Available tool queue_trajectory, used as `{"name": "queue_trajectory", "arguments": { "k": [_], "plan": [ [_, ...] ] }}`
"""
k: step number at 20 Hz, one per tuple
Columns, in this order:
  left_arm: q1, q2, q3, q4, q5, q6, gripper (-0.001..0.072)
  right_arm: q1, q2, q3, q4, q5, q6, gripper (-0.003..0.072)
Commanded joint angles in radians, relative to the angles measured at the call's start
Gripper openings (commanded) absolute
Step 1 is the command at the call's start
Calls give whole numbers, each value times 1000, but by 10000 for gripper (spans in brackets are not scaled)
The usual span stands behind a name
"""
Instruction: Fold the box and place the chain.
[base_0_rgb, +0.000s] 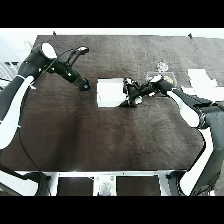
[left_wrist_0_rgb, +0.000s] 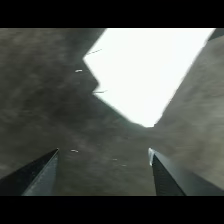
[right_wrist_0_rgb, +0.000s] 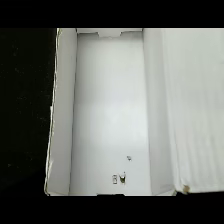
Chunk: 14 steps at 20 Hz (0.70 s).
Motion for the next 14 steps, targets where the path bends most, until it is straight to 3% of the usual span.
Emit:
{"name": "queue_trajectory", "arguments": {
  "k": [1,2,3,4,6,11,14],
  "plan": [
    [6,1,-52,-3,123,114,640,0,0,1,0,0,0,557],
    [7,1,-74,-34,174,243,643,0,0,1,0,0,0,557],
    [18,1,-107,-87,196,430,694,0,0,1,0,0,0,557],
    [35,1,-143,-175,179,621,689,0,0,1,0,1,0,558],
    [62,1,-189,-295,164,775,691,0,0,1,0,1,0,557],
    [75,1,-227,-327,236,852,690,0,0,1,0,0,0,557],
    [76,0,-235,-357,229,820,690,0,0,1,0,0,0,557]
  ]
}}
